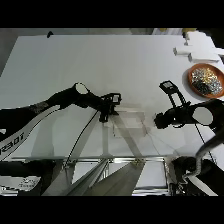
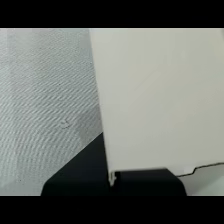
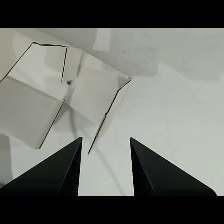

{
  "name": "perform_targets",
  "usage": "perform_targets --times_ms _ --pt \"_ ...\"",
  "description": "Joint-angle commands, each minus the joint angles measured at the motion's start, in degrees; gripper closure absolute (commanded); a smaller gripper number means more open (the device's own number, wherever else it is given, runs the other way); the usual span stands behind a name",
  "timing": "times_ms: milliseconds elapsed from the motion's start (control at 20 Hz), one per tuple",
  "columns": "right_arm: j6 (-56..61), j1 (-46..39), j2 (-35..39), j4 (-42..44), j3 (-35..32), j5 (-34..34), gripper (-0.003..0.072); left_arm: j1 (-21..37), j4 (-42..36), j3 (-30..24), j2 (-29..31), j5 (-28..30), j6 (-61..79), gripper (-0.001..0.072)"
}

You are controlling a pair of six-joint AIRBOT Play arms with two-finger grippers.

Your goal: Fold the box and place the chain.

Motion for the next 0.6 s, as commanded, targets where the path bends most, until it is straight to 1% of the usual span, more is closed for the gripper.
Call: perform_targets --times_ms 0,100,250,450,550 --pt "-1.8 0.0 0.0 0.0 0.0 0.0 0.0351 0.0 0.3 0.0 0.1 -1.0 -0.1 0.0696" --pt "-2.5 0.0 0.0 0.0 0.0 -0.1 0.0351 -0.2 -0.8 0.0 0.5 -0.4 -0.2 0.0701" --pt "-2.5 0.0 0.0 0.0 0.0 -0.2 0.0351 -0.3 -0.5 0.0 2.8 0.3 -2.5 0.0706" --pt "-2.4 0.0 0.0 0.0 0.0 -0.7 0.0351 -0.3 5.9 0.0 3.5 0.8 -8.7 0.0706" --pt "-2.4 0.0 0.0 0.0 0.0 -0.6 0.0351 -0.3 6.9 0.0 3.5 1.2 -9.2 0.0705"
